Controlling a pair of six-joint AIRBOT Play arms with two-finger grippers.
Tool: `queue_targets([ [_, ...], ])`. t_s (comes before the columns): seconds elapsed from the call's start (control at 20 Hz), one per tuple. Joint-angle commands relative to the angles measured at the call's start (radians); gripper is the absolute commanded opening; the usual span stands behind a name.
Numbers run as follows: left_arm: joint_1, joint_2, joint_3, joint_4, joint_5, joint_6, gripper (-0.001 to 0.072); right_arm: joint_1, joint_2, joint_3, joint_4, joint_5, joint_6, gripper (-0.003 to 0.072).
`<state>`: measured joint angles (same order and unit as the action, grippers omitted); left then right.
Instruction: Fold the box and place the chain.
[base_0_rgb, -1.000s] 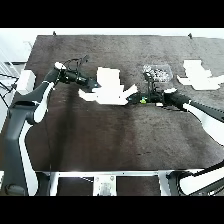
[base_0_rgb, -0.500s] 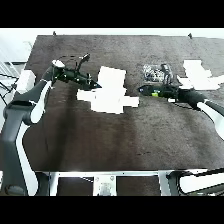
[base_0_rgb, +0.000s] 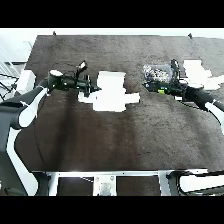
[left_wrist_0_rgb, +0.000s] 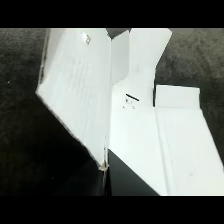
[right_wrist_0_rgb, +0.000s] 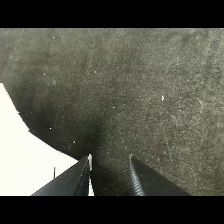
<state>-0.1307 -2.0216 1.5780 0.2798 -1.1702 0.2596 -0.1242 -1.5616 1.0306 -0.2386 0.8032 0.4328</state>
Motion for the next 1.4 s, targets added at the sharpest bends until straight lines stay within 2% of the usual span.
queue_targets([
  [0.0,0.000,0.006,-0.091,-0.072,0.098,0.199,0.0011,-0.002,0.002,0.000,0.002,0.010,0.000,0.0318],
  [0.3,0.000,0.004,-0.111,-0.084,0.095,0.286,0.0015,-0.002,0.002,0.000,0.002,0.036,0.000,0.0318],
  [0.45,0.000,-0.030,-0.108,-0.117,0.050,0.315,0.0014,-0.002,0.002,0.000,0.002,0.048,0.000,0.0319],
  [0.8,0.001,-0.056,-0.090,-0.116,0.047,0.327,0.0015,0.005,0.002,0.000,0.002,0.050,-0.003,0.0322],
  [0.85,0.001,-0.056,-0.090,-0.116,0.042,0.330,0.0015,0.005,0.002,0.000,0.002,0.050,-0.019,0.0381],
  [0.95,0.001,-0.056,-0.090,-0.116,0.035,0.348,0.0016,0.005,0.002,0.000,0.003,0.050,-0.098,0.0434],
  [1.15,0.001,-0.055,-0.090,-0.116,0.031,0.344,0.0017,0.005,0.033,0.000,-0.001,0.054,-0.257,0.0444],
  [1.3,0.001,-0.055,-0.090,-0.116,0.035,0.344,0.0017,0.005,0.127,-0.036,-0.005,0.062,-0.354,0.0444],
  [1.35,0.001,-0.055,-0.090,-0.116,0.035,0.344,0.0017,0.005,0.159,-0.058,-0.005,0.062,-0.400,0.0486],
])
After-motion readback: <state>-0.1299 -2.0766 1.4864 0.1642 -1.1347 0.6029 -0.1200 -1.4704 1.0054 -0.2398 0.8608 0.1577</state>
